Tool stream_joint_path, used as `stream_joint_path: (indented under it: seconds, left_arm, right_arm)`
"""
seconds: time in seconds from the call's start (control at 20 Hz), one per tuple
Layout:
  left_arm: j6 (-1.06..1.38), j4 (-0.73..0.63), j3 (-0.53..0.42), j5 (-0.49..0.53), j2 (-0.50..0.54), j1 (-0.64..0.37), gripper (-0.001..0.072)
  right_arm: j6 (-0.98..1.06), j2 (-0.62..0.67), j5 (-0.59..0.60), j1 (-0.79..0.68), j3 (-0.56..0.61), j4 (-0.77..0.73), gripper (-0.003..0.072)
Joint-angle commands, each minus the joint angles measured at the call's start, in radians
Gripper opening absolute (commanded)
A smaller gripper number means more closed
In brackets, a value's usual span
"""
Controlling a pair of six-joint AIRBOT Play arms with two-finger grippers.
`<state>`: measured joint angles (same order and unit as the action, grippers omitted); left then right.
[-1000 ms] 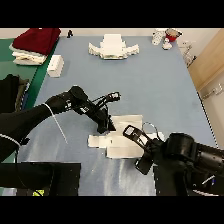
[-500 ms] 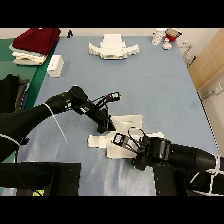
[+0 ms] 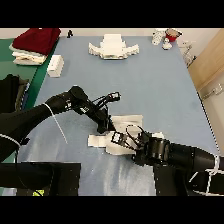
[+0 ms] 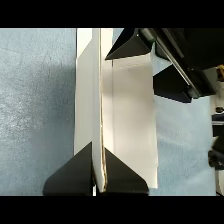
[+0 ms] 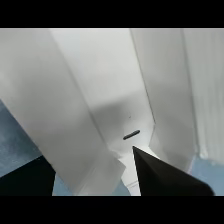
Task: Fold the box.
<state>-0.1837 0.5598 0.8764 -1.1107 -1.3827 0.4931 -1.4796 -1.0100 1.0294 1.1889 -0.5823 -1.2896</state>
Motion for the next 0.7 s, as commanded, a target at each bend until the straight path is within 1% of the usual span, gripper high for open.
stream_joint_path:
  seconds: [0.0, 0.25, 0.5, 0.65]
  left_arm:
    - [0.0, 0.0, 0.001, 0.001, -0.001, 0.0, 0.0016]
    - [0.0, 0.0, 0.001, 0.001, -0.001, 0.0, 0.0016]
    - [0.0, 0.0, 0.001, 0.001, -0.001, 0.0, 0.0016]
    - [0.0, 0.0, 0.001, 0.001, -0.001, 0.0, 0.0016]
  right_arm:
    - [0.001, 0.011, 0.022, -0.001, -0.013, -0.002, 0.0706]
    - [0.001, 0.02, 0.022, -0.007, -0.012, -0.031, 0.0707]
    - [-0.018, 0.02, 0.021, -0.01, -0.012, -0.023, 0.0706]
    - [-0.034, 0.034, 0.022, -0.049, -0.012, -0.054, 0.0708]
